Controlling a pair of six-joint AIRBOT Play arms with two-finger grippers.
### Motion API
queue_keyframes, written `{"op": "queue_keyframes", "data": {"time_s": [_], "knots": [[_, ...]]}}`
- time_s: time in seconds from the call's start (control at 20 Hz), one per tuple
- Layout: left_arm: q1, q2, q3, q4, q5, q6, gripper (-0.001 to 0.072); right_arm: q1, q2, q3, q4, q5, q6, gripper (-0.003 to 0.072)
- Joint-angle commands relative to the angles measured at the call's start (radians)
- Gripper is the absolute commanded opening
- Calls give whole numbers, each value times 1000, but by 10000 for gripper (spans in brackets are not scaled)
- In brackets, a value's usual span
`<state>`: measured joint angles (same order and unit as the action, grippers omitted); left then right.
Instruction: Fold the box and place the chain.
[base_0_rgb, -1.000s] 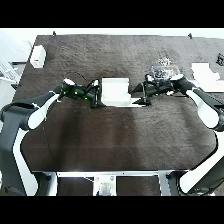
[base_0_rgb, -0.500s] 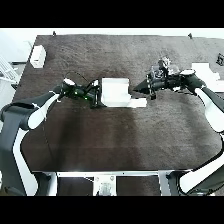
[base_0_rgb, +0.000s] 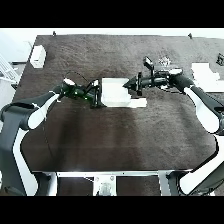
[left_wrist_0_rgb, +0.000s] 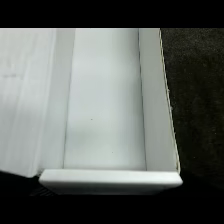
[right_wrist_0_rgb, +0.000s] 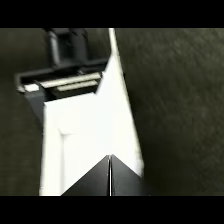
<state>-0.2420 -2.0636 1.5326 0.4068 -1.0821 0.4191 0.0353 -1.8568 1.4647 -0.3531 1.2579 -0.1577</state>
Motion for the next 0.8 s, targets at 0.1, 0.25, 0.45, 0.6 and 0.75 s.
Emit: {"op": "queue_keyframes", "data": {"time_s": [0.1,0.25,0.45,0.6,0.75], "knots": [[0,0,0,0,1,0,233,11,-60,77,-56,-90,55,12],[0,0,0,0,1,0,233,12,-87,120,-100,-114,85,12],[0,0,0,0,1,0,233,21,-114,128,-224,-112,148,12],[0,0,0,0,0,0,233,36,-120,128,-285,-88,150,13],[0,0,0,0,0,0,233,40,-120,128,-284,-88,129,13]]}}
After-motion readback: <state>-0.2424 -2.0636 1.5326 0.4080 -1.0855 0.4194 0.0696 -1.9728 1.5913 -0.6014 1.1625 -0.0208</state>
